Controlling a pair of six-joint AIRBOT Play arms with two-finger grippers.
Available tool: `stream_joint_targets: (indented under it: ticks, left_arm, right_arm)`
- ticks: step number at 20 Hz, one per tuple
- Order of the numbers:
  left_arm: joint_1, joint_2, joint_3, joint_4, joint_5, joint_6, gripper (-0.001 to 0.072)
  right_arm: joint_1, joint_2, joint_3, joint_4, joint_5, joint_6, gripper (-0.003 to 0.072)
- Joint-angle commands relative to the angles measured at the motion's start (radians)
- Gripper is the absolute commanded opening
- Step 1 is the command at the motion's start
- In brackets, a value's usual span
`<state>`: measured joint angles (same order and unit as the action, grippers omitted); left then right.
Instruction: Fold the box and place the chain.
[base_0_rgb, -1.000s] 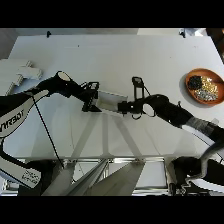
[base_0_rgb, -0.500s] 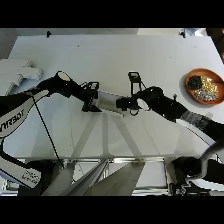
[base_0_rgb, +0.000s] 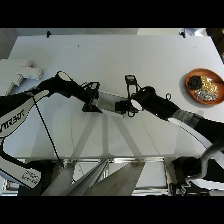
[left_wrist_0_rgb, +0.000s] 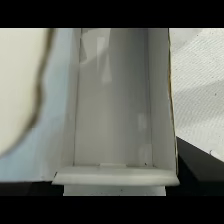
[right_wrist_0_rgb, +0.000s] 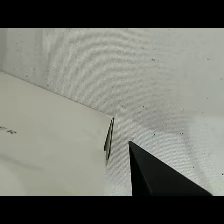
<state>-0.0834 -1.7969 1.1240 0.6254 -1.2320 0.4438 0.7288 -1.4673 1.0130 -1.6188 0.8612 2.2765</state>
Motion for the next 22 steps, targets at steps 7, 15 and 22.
stream_joint_targets:
  ticks: [7, 15, 22]
  left_arm:
    - [0.001, 0.001, 0.001, 0.0, 0.001, 0.0, 0.0394]
    - [0.001, 0.001, 0.001, 0.0, 0.001, 0.0, 0.0394]
    - [0.001, 0.001, 0.001, 0.0, 0.001, 0.0, 0.0394]
  right_arm:
    - [0.05, -0.089, 0.13, -0.107, 0.164, 0.243, 0.0165]
    - [0.076, -0.11, 0.142, -0.101, 0.148, 0.447, 0.0085]
    - [0.076, -0.11, 0.142, -0.105, 0.145, 0.539, 0.0016]
